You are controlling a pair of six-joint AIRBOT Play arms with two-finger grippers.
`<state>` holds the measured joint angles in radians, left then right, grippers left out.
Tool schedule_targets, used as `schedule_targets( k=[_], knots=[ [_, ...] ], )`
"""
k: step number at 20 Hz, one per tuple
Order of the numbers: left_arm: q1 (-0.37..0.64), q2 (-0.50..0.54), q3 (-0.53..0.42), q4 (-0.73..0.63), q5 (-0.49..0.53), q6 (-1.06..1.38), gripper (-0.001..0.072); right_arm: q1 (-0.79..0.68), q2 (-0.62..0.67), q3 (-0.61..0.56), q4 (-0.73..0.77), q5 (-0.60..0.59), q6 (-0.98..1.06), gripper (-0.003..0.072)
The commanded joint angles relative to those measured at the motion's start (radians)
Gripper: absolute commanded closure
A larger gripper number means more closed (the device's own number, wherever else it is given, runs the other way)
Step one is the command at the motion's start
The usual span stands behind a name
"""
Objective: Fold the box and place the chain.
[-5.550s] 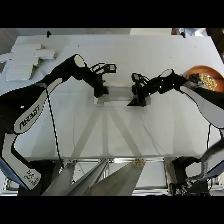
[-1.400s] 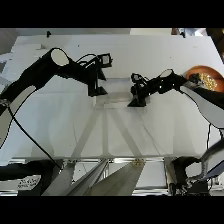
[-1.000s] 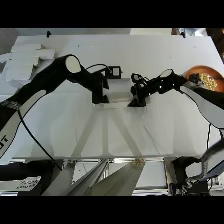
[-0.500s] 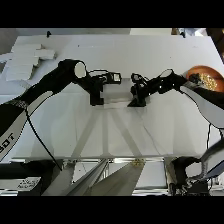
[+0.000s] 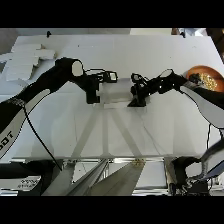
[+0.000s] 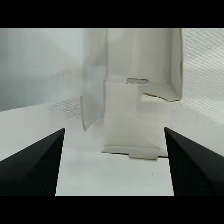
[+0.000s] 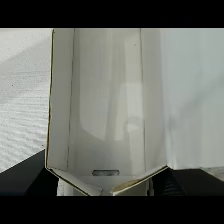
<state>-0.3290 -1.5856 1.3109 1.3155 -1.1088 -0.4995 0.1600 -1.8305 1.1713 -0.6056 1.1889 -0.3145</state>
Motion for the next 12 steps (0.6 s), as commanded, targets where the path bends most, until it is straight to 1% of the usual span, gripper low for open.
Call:
schedule_targets(
  k=[1,4,7,10,12],
  knots=[
    [0.004,-0.001,0.0,0.035,0.092,0.002,0.001,0.0,0.0,0.001,0.0,0.0,0.0,0.0164],
    [0.004,-0.012,0.0,0.036,0.106,0.002,0.0009,0.0,0.0,0.0,0.0,0.0,0.0,0.0164],
    [0.003,-0.051,0.0,0.024,0.085,0.003,0.0007,0.0,0.0,0.001,0.0,0.0,0.0,0.0164],
    [0.003,-0.081,0.0,0.025,0.022,0.054,0.0008,0.0,0.0,0.001,0.0,0.0,0.0,0.0164],
    [0.003,-0.083,0.0,0.024,-0.03,0.108,0.0008,0.0,0.0,0.001,0.0,0.0,0.0,0.0164]
  ],
)
